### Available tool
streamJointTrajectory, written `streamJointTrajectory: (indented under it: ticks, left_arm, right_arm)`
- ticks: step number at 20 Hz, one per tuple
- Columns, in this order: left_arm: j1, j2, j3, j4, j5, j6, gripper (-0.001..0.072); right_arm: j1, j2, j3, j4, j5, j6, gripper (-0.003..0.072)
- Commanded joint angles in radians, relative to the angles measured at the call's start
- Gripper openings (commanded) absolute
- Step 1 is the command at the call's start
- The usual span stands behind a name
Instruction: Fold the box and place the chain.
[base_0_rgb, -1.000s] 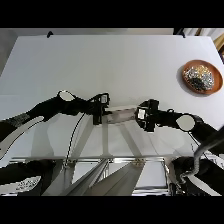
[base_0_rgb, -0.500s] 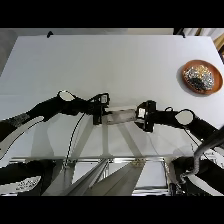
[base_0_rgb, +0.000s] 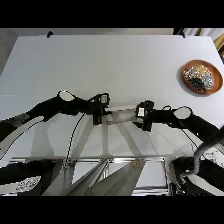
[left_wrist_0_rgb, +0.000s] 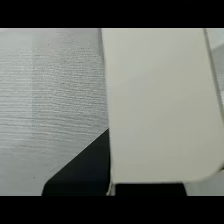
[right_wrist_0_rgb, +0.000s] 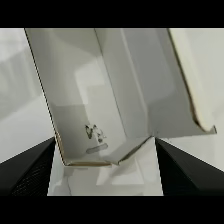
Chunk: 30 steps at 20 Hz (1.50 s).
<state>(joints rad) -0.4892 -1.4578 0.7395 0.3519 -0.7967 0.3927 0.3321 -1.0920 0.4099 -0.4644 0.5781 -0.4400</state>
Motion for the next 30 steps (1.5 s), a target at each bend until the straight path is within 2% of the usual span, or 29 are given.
streamJointTrajectory:
  ticks: [1, 10, 12, 14, 24, 25, 28, 30]
  left_arm:
    - [-0.001, 0.0, 0.0, 0.0, 0.0, 0.0, 0.001]
    - [-0.001, 0.0, 0.0, 0.0, 0.0, 0.0, 0.001]
    - [-0.001, 0.0, 0.0, 0.0, 0.0, 0.0, 0.001]
    - [-0.001, 0.0, 0.0, 0.0, 0.0, 0.0, 0.001]
    - [-0.001, 0.0, 0.0, 0.0, 0.0, 0.0, 0.001]
    - [-0.001, 0.0, 0.0, 0.0, 0.0, 0.0, 0.001]
    - [-0.001, 0.0, 0.0, 0.0, 0.0, 0.0, 0.001]
    - [-0.001, 0.0, 0.0, 0.0, 0.0, 0.0, 0.001]
  right_arm:
    - [-0.011, -0.042, 0.024, 0.047, 0.018, -0.041, 0.0679]
    - [-0.012, -0.099, 0.026, 0.043, 0.146, -0.04, 0.0632]
    - [-0.012, -0.099, 0.026, 0.043, 0.148, -0.035, 0.0626]
    - [-0.012, -0.105, 0.026, 0.043, 0.148, -0.037, 0.0504]
    - [-0.012, -0.186, 0.026, 0.055, 0.134, -0.067, 0.0487]
    - [-0.012, -0.185, 0.026, 0.055, 0.134, -0.067, 0.0445]
    - [-0.012, -0.186, 0.026, 0.054, 0.132, -0.067, 0.0399]
    - [-0.012, -0.186, 0.026, 0.054, 0.13, -0.067, 0.0398]
